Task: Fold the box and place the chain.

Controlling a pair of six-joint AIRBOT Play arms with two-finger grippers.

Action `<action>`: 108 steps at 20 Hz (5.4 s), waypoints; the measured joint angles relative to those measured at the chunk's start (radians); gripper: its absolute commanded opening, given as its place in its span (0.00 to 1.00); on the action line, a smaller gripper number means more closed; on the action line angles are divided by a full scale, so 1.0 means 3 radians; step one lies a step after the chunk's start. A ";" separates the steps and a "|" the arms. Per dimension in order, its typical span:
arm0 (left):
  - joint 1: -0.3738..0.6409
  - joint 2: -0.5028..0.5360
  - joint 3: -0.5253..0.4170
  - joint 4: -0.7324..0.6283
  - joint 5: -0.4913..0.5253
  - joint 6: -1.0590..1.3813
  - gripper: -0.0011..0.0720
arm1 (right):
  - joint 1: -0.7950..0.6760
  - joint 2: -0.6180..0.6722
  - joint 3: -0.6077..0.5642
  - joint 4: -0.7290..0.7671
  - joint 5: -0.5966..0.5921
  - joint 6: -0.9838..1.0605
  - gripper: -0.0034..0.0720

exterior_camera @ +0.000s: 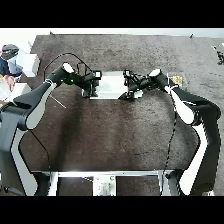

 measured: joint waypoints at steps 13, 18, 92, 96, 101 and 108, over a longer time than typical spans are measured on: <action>0.0001 -0.0083 -0.0001 -0.0436 -0.0075 0.0031 0.32 | 0.0000 0.0001 0.0000 0.0000 0.0004 -0.0003 0.66; 0.0001 -0.0099 -0.0001 -0.0651 -0.0113 0.0034 0.32 | 0.0000 0.0001 0.0000 0.0000 0.0004 -0.0003 0.66; 0.0437 0.0411 -0.0984 -0.1292 0.0032 -0.3398 0.44 | 0.0000 0.0001 0.0001 0.0001 0.0001 -0.0003 0.66; 0.0425 0.0412 -0.0852 -0.1315 -0.0092 -0.3408 0.41 | -0.0001 0.0001 0.0001 0.0000 0.0001 -0.0003 0.66; 0.0341 0.0412 -0.0799 -0.1230 -0.0113 -0.3536 0.40 | 0.0000 0.0001 0.0001 0.0000 0.0001 -0.0003 0.66; 0.0165 0.0412 -0.0636 -0.0909 0.0055 -0.3933 0.40 | -0.0001 0.0001 0.0001 0.0001 0.0001 -0.0003 0.66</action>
